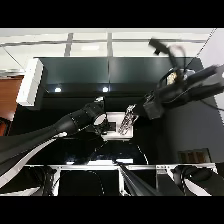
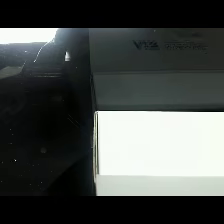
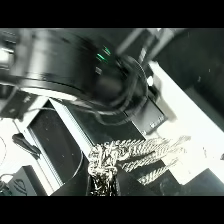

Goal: Fold the box and place the chain.

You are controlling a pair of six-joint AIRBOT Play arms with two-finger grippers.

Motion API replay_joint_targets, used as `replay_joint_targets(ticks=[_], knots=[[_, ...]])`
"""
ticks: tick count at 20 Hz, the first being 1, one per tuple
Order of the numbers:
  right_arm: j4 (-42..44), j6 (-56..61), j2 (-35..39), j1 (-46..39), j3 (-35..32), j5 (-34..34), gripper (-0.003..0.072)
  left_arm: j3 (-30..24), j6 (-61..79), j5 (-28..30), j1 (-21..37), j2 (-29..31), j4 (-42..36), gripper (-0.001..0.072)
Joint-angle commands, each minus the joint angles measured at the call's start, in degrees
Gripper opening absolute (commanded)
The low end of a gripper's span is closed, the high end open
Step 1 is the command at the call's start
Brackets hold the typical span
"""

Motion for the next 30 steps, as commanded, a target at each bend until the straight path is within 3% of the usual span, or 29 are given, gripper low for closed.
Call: replay_joint_targets(ticks=[1, 7, 9, 16, 17, 18, 19, 24, 27, 30], knots=[[0.2, 0.2, 0.0, 0.3, -9.8, -8.9, 0.0007, 0.0, 0.0, 0.0, 0.0, 0.0, 0.0, 0.0028], [0.6, 3.8, -0.1, 0.6, -25.6, -25.5, 0.0008, 0.0, 0.0, 0.0, 0.0, 0.0, 0.0, 0.0028], [0.7, 4.5, -1.4, 1.1, -26.9, -28.1, 0.0009, 0.0, 0.0, 0.0, 0.0, 0.0, 0.0, 0.0028], [0.7, 4.5, -2.4, 1.8, -26.9, -26.6, 0.0014, 0.0, 0.0, -0.2, 0.0, 0.0, 0.0, 0.0028], [0.7, 4.5, -2.4, 1.8, -26.9, -25.9, 0.0102, 0.0, 0.0, -0.2, 0.0, 0.0, 0.0, 0.0028], [0.7, 4.5, -2.4, 1.7, -26.9, -24.9, 0.0296, 0.0, 0.0, -0.2, 0.0, 0.0, 0.0, 0.0028], [0.4, 4.5, -2.3, 1.1, -26.8, -23.4, 0.0316, 0.0, 0.0, -0.2, 0.0, 0.0, 0.0, 0.0028], [-11.1, 4.7, 4.4, -11.8, -25.7, -14.3, 0.0315, 0.0, 0.0, -0.2, 0.0, 0.0, 0.0, 0.0028], [-25.7, 6.9, 9.9, -17.1, -27.1, -14.4, 0.0315, 0.0, 0.0, -0.2, 0.0, -0.1, 0.0, 0.0028], [-25.5, 7.1, 11.1, -18.1, -30.1, -16.1, 0.0315, 0.0, 0.1, -0.4, 0.0, -0.4, 0.1, 0.0029]])
